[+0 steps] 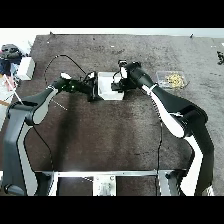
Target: Fold the box and place the chain.
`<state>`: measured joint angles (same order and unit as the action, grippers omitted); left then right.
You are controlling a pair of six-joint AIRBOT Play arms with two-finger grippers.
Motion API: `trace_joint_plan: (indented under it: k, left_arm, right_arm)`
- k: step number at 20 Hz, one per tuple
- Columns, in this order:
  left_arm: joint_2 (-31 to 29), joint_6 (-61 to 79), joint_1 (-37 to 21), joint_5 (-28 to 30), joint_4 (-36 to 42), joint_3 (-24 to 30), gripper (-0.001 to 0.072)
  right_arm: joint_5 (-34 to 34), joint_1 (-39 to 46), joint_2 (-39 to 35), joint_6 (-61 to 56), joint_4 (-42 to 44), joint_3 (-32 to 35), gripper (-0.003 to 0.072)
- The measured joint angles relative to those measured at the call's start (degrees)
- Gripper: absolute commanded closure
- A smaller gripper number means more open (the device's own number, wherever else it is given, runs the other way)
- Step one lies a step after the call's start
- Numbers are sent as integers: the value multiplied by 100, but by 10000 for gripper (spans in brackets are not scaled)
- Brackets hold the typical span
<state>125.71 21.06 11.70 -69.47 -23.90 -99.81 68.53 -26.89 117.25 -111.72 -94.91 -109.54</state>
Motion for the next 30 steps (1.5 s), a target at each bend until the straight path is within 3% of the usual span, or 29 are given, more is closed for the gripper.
trace_joint_plan:
  k: [3, 5, 8, 12, 13, 14, 15, 16, 26, 30]
  left_arm:
    - [0, 0, 0, 0, 2, 0, 302]
    - [0, -2, 0, 0, 0, 0, 302]
    - [0, -2, 0, 4, 2, 0, 302]
    - [0, -7, 0, 4, 2, 0, 302]
    - [0, -4, 0, 4, 2, 0, 302]
    - [0, -4, 0, 4, 2, 0, 302]
    - [0, 0, 0, 4, 2, 0, 302]
    - [0, 0, 0, 2, 2, 0, 302]
    - [0, 2, -2, 0, 0, 0, 302]
    - [0, 0, -2, 0, 0, 0, 302]
  right_arm:
    - [42, 11, 46, -13, 22, 2, 536]
    - [46, 15, 81, -17, 39, 2, 612]
    - [52, 22, 103, -35, 37, 2, 652]
    - [50, 26, 114, -35, 37, 2, 654]
    - [50, 28, 116, -28, 35, 0, 625]
    - [48, 39, 116, -15, 28, 2, 539]
    - [46, 42, 120, -9, 9, 4, 364]
    - [48, 50, 109, -4, -42, 7, 329]
    - [55, 92, -203, 116, 177, -7, 329]
    - [-44, 267, -699, 719, 452, -17, 329]
